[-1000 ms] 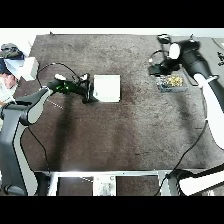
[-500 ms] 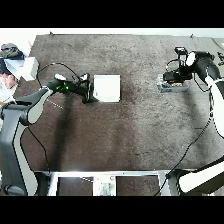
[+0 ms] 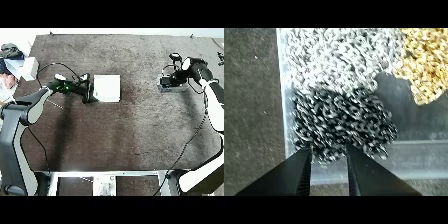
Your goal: Fold the box and place the chain.
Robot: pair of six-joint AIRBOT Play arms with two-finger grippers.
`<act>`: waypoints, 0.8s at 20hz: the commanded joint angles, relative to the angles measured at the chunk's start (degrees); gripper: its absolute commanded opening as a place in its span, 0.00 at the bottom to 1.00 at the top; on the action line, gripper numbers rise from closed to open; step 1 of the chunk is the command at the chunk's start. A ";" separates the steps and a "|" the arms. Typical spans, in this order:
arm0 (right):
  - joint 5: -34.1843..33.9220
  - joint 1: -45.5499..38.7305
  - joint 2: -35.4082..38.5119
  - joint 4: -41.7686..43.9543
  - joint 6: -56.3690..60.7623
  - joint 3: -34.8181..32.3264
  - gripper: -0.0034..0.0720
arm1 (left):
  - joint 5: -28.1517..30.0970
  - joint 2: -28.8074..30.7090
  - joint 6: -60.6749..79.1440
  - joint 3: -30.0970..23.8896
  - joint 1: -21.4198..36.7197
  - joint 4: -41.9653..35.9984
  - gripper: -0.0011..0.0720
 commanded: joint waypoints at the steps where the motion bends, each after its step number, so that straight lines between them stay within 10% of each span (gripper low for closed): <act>1: -0.48 -0.02 -1.33 1.62 -1.22 0.00 0.45 | 0.00 -0.02 0.00 -0.02 0.04 0.02 0.58; 8: -1.18 0.07 -2.21 1.62 -1.27 0.00 0.27 | 0.00 -0.02 0.00 -0.02 0.04 0.02 0.58; 9: -1.18 0.09 -2.14 1.66 -1.68 0.04 0.05 | 0.00 -0.02 -0.02 -0.02 0.04 0.02 0.58; 16: 1.40 0.09 7.19 1.66 -2.86 0.04 0.03 | 0.00 -0.02 0.00 -0.02 0.04 0.02 0.58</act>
